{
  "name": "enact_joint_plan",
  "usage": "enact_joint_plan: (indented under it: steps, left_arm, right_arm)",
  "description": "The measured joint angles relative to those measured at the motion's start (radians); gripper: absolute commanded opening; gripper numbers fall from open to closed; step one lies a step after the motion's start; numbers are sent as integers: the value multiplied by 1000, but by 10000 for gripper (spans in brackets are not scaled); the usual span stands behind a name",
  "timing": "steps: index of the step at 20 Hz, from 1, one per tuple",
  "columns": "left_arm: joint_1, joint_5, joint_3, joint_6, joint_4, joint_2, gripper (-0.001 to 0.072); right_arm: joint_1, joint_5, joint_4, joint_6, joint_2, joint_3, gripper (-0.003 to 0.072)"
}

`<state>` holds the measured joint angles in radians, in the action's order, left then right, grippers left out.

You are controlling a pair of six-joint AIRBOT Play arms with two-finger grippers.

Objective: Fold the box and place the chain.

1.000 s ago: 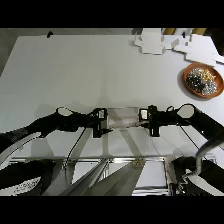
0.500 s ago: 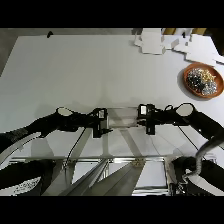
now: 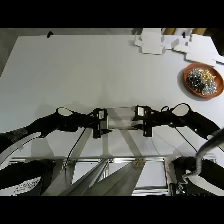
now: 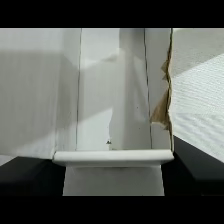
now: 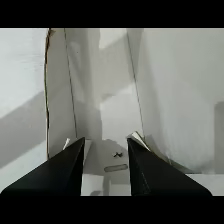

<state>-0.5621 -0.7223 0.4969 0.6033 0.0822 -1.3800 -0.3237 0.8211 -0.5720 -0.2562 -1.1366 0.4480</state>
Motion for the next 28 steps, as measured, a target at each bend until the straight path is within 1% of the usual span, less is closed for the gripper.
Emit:
enact_joint_plan:
  steps: [1,5,8,9,11,13,15,16,19,21,24,28]
  left_arm:
    - [0,0,0,0,0,0,211]
    - [0,0,0,0,-1,0,211]
    - [0,-1,0,-1,-5,0,211]
    - [0,-1,0,-2,-5,0,211]
    - [0,-2,0,-2,-5,0,211]
    - [0,2,0,-4,-7,0,211]
    - [0,2,0,-4,-6,0,211]
    - [0,2,0,-4,-6,0,211]
    - [0,1,0,-3,-5,0,211]
    - [0,0,0,-3,-4,0,211]
    - [0,0,0,-3,-3,0,211]
    - [0,0,0,-2,-3,0,211]
  right_arm:
    - [-3,-4,1,-3,-3,0,461]
    - [-9,-14,-1,5,-6,0,462]
    - [-10,-16,-73,82,41,0,451]
    - [-10,-15,-119,124,69,0,425]
    - [-10,-5,-208,220,137,-1,273]
    - [0,19,-275,325,207,-1,200]
    - [37,47,-315,410,269,-1,73]
    - [64,58,-328,444,293,-1,21]
    - [172,76,-315,557,335,0,18]
    - [238,76,-281,663,334,2,18]
    - [304,71,-262,823,282,2,18]
    - [337,69,-247,988,181,2,17]
